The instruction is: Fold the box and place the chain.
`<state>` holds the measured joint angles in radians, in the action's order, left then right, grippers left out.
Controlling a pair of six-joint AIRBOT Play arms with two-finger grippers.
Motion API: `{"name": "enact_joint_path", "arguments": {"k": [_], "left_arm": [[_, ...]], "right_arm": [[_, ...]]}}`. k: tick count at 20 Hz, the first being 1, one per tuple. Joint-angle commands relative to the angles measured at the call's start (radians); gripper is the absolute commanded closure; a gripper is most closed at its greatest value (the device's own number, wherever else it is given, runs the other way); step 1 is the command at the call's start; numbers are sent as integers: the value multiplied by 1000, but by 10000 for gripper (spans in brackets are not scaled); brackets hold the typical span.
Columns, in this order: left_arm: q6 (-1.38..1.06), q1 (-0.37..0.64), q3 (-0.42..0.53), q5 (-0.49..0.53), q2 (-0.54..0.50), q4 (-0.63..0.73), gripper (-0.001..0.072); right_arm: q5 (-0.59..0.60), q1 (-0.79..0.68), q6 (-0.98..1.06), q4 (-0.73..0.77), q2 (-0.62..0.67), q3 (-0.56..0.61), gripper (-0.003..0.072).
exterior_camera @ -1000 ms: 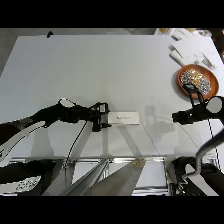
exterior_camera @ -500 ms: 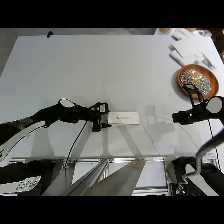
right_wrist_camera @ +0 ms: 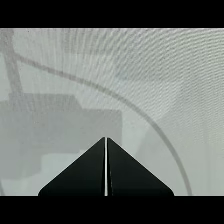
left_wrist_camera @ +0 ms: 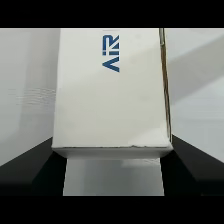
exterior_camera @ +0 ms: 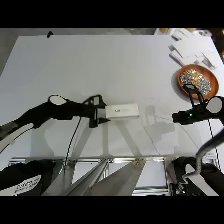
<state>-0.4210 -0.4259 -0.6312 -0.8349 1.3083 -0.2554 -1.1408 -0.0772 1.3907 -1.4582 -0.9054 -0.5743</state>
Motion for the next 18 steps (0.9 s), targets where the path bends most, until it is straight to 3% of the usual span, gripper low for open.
{"name": "enact_joint_path", "arguments": {"k": [1,3,5,9,13,17,18], "left_arm": [[238,126,-1,51,-188,-86,557],[440,244,-1,89,-307,-236,557],[689,373,-1,104,-391,-473,557],[1208,577,0,101,-410,-830,558],[1372,633,33,81,-378,-955,557],[1372,632,65,38,-342,-958,551],[1372,633,65,25,-333,-958,468]], "right_arm": [[0,-1,0,0,1,0,669],[0,-1,0,0,1,0,669],[0,-1,0,0,1,0,669],[0,-1,0,0,1,0,669],[0,-1,0,0,1,0,669],[0,-1,0,0,1,0,669],[0,-1,0,0,1,0,669]]}}
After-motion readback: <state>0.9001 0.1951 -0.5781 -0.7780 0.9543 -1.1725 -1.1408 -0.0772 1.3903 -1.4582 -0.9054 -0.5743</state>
